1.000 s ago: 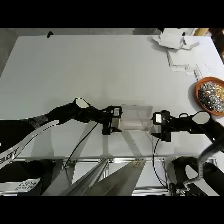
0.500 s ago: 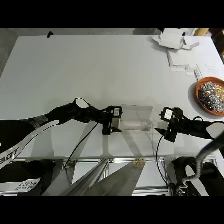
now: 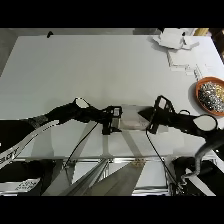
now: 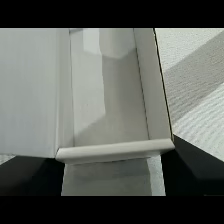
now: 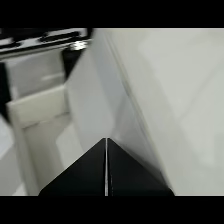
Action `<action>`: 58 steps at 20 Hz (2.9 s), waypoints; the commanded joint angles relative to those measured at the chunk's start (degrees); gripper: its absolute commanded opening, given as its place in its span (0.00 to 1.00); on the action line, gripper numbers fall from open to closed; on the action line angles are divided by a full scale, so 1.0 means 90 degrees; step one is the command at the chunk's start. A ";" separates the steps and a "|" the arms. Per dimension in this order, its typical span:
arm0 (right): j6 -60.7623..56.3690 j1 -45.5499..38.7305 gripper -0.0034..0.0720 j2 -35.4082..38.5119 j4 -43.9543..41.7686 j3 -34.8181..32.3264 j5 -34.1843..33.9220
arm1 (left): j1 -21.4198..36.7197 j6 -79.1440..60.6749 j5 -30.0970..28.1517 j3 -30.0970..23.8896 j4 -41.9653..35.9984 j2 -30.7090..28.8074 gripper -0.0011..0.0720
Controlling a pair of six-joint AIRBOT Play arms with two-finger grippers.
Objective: Fold the box and place the chain.
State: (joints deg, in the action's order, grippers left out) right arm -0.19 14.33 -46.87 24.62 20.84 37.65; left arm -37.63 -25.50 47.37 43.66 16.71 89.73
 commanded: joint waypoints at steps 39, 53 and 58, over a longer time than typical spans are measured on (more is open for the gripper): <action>0.0753 -0.1141 0.34 -0.0619 0.1727 -0.0398 0.2234 | 0.0002 0.0000 0.0002 -0.0005 0.0000 0.0000 0.39; 0.0867 -0.1144 0.41 -0.0483 0.2650 -0.0345 0.1770 | 0.0002 0.0000 0.0000 -0.0005 0.0000 0.0000 0.39; 0.0872 -0.1144 0.41 -0.0257 0.3184 -0.0345 0.1875 | 0.0002 0.0000 0.0000 -0.0005 0.0000 0.0000 0.39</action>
State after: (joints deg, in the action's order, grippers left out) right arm 7.55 4.03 -50.04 50.48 17.72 53.87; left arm -37.65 -25.54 47.62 43.62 16.75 89.78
